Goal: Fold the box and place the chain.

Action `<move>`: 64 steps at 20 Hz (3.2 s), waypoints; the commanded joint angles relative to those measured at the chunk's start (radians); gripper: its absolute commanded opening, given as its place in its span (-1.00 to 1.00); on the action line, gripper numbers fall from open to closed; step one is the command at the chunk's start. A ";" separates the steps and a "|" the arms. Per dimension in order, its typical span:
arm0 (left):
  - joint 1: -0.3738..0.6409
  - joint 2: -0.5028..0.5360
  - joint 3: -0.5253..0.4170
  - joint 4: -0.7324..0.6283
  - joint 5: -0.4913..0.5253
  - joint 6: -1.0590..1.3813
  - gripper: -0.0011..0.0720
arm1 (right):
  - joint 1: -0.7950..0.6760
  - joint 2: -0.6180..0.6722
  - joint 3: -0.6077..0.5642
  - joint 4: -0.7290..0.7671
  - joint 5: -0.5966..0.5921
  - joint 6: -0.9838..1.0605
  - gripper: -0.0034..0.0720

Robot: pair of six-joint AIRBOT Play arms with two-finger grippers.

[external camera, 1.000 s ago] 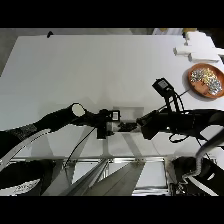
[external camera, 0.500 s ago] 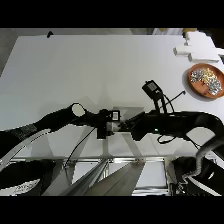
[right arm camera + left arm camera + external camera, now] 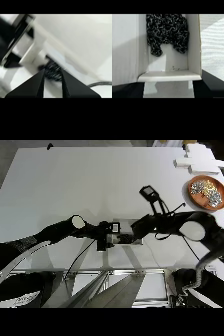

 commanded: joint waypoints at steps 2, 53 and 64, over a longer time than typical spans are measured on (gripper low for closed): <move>0.000 0.000 0.000 0.000 0.000 0.000 -0.48 | -0.196 -0.005 0.129 -0.047 0.082 -0.037 -0.57; 0.000 0.000 0.000 0.000 0.000 0.000 -0.48 | -0.282 0.101 -0.042 -0.191 0.336 0.018 -0.86; 0.000 0.000 0.000 0.000 0.000 0.000 -0.48 | -0.281 0.295 -0.042 0.274 0.287 -0.180 -0.86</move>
